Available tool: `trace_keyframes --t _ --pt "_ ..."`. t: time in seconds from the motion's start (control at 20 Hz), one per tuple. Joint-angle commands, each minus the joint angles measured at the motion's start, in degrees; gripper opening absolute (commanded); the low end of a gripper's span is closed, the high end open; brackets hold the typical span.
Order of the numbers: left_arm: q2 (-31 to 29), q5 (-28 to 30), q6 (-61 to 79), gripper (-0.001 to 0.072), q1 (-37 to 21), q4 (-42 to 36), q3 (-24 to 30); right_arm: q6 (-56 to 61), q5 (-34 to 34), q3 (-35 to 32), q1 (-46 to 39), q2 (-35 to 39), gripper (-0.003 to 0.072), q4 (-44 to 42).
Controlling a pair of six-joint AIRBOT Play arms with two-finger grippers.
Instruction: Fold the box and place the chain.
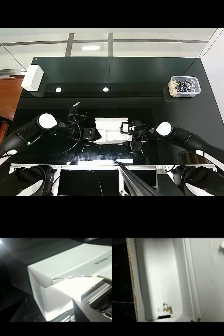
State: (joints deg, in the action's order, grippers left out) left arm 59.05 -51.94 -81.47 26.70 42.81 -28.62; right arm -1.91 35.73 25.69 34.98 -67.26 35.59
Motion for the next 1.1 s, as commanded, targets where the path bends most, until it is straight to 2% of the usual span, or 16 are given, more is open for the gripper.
trace_keyframes --t 0.0,0.5,1.05 --pt "0.0 2.1 -1.8 0.0645 1.3 -0.2 0.0 0.0 0.0 0.0 0.0 0.0 0.0414 0.0" --pt "0.0 8.5 -6.4 0.0635 6.1 0.9 0.0 0.0 0.0 0.0 0.0 0.0 0.0414 0.0" --pt "0.0 10.0 -9.2 0.062 6.3 3.5 0.0 0.0 0.0 0.0 0.0 0.0 0.0414 0.0"
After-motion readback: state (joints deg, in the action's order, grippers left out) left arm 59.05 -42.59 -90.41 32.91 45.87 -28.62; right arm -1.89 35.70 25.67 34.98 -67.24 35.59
